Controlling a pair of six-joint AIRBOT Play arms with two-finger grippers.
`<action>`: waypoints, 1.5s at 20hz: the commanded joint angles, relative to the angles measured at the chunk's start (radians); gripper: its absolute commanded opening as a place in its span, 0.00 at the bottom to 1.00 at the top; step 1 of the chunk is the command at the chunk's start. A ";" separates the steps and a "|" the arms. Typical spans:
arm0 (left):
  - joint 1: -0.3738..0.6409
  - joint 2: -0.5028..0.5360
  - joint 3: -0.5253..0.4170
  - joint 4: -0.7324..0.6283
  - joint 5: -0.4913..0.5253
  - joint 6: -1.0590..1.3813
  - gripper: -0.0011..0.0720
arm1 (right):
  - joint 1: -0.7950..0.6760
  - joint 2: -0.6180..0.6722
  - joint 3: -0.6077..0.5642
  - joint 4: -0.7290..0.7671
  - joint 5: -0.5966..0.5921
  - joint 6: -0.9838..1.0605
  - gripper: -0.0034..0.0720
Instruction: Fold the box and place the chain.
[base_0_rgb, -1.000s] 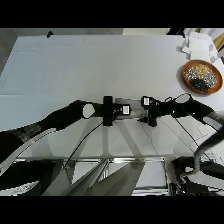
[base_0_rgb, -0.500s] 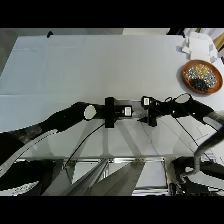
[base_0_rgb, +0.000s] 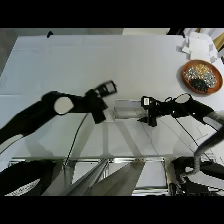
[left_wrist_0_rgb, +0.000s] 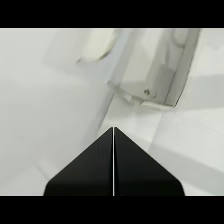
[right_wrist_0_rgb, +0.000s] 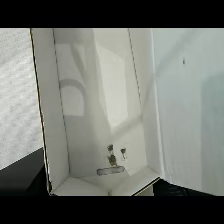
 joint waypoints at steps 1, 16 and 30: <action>0.098 0.048 0.000 0.065 -0.156 -0.457 0.02 | 0.000 0.000 0.000 0.000 0.000 0.001 0.40; 0.080 -0.319 -0.002 -0.175 -0.081 -0.569 0.03 | 0.000 0.000 0.000 0.000 0.000 0.001 0.40; 0.036 -0.213 0.016 -0.220 -0.038 -0.435 0.03 | 0.000 0.000 0.000 0.000 0.000 0.001 0.40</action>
